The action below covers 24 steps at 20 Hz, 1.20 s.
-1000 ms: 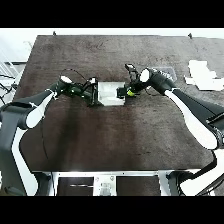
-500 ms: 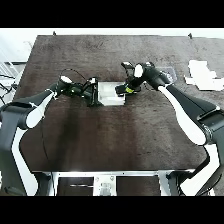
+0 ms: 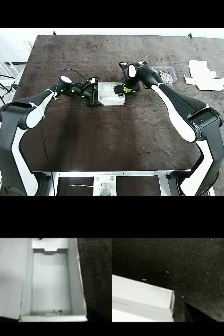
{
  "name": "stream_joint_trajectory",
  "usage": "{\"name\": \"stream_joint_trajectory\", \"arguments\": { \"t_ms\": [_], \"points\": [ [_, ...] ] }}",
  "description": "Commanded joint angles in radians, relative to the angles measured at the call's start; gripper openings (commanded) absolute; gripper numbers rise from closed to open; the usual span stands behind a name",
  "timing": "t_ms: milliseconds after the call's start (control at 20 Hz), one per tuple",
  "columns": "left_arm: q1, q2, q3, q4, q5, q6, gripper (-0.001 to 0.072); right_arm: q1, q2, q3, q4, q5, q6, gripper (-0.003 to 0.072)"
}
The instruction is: Fold the box and place the chain.
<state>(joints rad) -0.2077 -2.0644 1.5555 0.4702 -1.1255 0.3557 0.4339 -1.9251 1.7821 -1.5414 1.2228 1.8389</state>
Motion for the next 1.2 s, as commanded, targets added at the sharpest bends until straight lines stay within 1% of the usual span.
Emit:
{"name": "stream_joint_trajectory", "arguments": {
  "t_ms": [0, 100, 150, 200, 300, 500, 550, 600, 800, 900, 1050, 1100, 1150],
  "points": [
    [0.0, 0.0, 0.001, 0.0, 0.0, 0.0, 0.0418, 0.001, -0.013, 0.013, -0.024, 0.009, 0.028, 0.0446],
    [0.0, 0.0, 0.001, 0.0, 0.0, 0.0, 0.0418, 0.003, -0.015, 0.013, -0.023, 0.01, 0.076, 0.0445],
    [0.0, 0.0, 0.001, 0.0, 0.0, 0.0, 0.0418, 0.006, -0.016, 0.013, -0.024, 0.021, 0.1, 0.0403],
    [0.0, 0.0, 0.001, 0.0, 0.0, 0.0, 0.0418, 0.007, -0.016, 0.013, -0.024, 0.029, 0.121, 0.0376],
    [0.0, 0.0, 0.001, 0.0, 0.0, 0.0, 0.0418, 0.008, -0.018, 0.013, -0.023, 0.029, 0.174, 0.0367],
    [0.0, 0.0, 0.001, 0.0, 0.0, 0.0, 0.0418, 0.022, -0.027, 0.013, -0.023, 0.029, 0.196, 0.0365],
    [0.0, 0.0, 0.001, 0.001, 0.001, 0.001, 0.0418, 0.024, -0.03, 0.013, -0.024, 0.03, 0.196, 0.0305],
    [0.0, 0.0, 0.001, 0.001, 0.005, 0.0, 0.0418, 0.024, -0.032, 0.013, -0.024, 0.031, 0.197, 0.027],
    [0.0, 0.0, 0.001, 0.001, 0.007, 0.0, 0.0418, 0.024, -0.039, 0.013, -0.034, 0.034, 0.23, 0.0269],
    [0.0, 0.0, 0.001, 0.001, 0.007, 0.0, 0.0417, 0.024, -0.048, 0.013, -0.034, 0.055, 0.248, 0.027],
    [0.0, 0.0, 0.001, 0.001, 0.008, 0.0, 0.0417, 0.024, -0.052, 0.013, -0.052, 0.061, 0.275, 0.0258],
    [0.0, 0.0, 0.001, 0.001, 0.008, 0.0, 0.0418, 0.024, -0.052, 0.013, -0.061, 0.061, 0.28, 0.0194],
    [0.0, 0.0, 0.001, 0.001, 0.008, 0.0, 0.0418, 0.024, -0.052, 0.013, -0.061, 0.06, 0.283, 0.0191]
  ]
}}
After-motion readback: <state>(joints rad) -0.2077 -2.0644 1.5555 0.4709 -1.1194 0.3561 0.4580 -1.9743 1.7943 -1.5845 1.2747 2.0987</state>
